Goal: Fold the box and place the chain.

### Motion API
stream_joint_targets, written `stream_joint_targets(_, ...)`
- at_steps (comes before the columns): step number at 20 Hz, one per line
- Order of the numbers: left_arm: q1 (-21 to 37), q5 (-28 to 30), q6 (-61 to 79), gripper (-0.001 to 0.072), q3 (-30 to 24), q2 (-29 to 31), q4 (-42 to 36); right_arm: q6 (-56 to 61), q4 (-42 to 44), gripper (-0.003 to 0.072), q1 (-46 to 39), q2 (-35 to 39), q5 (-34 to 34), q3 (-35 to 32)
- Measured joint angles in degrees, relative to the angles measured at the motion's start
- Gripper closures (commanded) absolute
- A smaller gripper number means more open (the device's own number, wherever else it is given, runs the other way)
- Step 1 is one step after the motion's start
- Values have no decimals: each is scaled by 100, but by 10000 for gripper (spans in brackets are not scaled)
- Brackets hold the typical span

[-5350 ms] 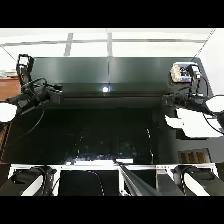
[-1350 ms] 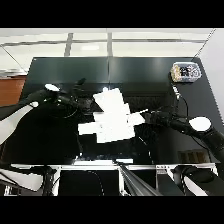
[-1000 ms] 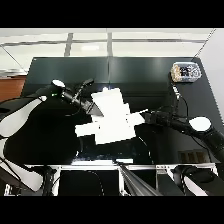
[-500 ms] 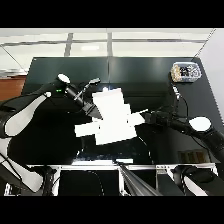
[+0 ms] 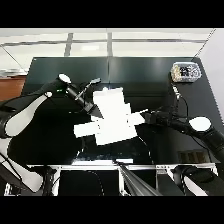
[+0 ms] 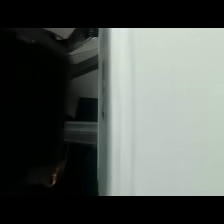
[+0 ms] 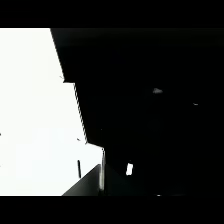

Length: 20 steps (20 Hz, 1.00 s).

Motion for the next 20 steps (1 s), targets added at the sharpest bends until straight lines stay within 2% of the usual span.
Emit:
stream_joint_targets(1, 0, 13, -39, 690, 0, 20, 17, -20, -42, -18, -26, 0, 9, 15)
stream_joint_targets(4, -2, 50, -129, 691, 0, 190, 162, -168, -511, -18, -166, 2, 376, 299)
stream_joint_targets(8, -28, 299, -68, 690, -343, 898, 446, -457, -2142, -18, -254, 0, 1725, 1150)
stream_joint_targets(11, -118, 1174, 474, 685, -1263, 1893, 396, -702, -3016, -18, -278, 2, 2339, 1543)
stream_joint_targets(14, -267, 2297, 1537, 686, -2129, 2627, 278, -841, -3427, -18, -282, 2, 2398, 1698)
stream_joint_targets(17, -562, 2905, 2671, 686, -2481, 2887, 295, -901, -3495, -18, -289, 0, 2350, 1751)
stream_joint_targets(20, -896, 3534, 3178, 686, -2544, 2861, 363, -1058, -3128, -18, -289, 0, 2330, 1718)
